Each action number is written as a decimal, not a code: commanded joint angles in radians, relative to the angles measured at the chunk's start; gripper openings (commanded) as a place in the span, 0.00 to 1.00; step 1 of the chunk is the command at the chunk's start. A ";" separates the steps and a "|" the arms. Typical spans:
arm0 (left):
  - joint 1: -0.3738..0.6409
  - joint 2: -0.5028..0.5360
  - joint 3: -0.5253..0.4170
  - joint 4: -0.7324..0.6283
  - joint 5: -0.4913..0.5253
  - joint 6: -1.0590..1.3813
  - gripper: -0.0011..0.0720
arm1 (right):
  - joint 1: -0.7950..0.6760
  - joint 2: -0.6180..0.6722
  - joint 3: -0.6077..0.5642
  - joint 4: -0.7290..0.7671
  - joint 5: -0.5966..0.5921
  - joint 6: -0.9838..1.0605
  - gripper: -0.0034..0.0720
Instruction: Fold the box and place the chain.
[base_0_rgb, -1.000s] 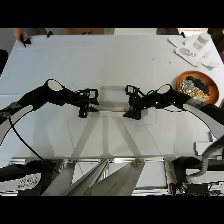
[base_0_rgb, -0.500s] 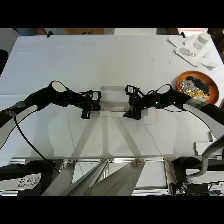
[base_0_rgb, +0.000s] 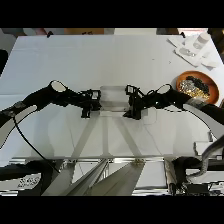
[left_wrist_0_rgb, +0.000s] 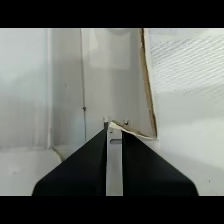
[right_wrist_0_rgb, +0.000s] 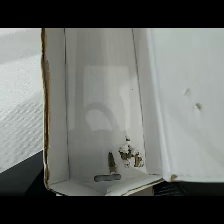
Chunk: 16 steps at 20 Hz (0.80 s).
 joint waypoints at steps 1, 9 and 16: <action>0.040 0.037 0.000 0.005 -0.012 -0.005 0.16 | 0.000 0.000 0.001 0.000 0.000 0.000 0.73; 0.106 0.097 0.000 0.111 -0.093 -0.005 0.17 | 0.000 0.000 0.001 0.000 0.000 0.000 0.73; 0.076 0.046 -0.001 0.117 -0.079 -0.004 0.53 | 0.000 0.000 0.001 0.000 0.000 0.000 0.73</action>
